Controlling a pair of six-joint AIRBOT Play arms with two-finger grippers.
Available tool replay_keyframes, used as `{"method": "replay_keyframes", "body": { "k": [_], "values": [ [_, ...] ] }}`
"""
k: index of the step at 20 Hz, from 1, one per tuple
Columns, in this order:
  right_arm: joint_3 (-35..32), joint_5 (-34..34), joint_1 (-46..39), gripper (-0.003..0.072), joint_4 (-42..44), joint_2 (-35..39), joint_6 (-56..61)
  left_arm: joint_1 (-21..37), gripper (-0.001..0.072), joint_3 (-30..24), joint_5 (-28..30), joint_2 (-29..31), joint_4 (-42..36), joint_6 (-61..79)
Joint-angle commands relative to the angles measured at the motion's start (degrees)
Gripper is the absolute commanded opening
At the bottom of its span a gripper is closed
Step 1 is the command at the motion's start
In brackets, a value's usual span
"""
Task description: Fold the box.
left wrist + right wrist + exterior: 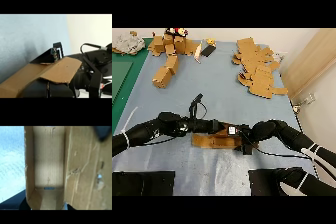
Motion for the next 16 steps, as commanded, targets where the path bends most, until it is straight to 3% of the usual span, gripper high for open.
{"method": "replay_keyframes", "body": {
  "k": [1, 4, 11, 16],
  "values": [
    [-0.02, -0.02, 0.07, 0.0502, 0.02, 0.04, 0.02, 3.72, 0.0012, 0.09, 0.42, 0.0, -0.07, -0.76],
    [-0.02, -0.02, 0.07, 0.0502, 0.02, 0.02, 0.02, 3.93, 0.0012, 1.14, 3.32, -0.28, 0.0, -0.74],
    [-0.02, -0.02, 0.04, 0.0501, 0.02, 0.04, 0.02, 2.27, 0.0012, 2.32, 1.27, -4.48, 0.15, -2.23],
    [-0.02, -0.02, 0.04, 0.0502, 0.02, 0.04, 0.02, 2.25, 0.0011, 2.32, 1.29, -6.4, 13.77, -15.12]
  ]
}}
